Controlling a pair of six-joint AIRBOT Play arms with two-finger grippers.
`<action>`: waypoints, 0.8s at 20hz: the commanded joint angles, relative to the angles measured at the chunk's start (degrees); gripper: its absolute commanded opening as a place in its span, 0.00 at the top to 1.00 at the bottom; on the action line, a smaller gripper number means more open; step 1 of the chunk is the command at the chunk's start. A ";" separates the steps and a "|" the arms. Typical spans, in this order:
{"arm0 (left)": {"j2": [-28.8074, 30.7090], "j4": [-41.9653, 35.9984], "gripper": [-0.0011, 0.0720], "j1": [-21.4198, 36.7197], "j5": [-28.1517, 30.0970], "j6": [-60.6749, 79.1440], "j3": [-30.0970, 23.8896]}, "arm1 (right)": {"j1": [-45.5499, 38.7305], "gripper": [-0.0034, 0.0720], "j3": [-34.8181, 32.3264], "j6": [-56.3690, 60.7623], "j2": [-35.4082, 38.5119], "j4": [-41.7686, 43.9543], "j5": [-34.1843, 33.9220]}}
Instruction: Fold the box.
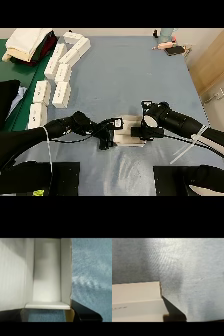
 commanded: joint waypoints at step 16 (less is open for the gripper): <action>-0.02 -0.09 0.26 0.02 -0.02 -0.13 0.00 | 0.33 0.36 1.97 -2.21 11.89 -2.78 7.41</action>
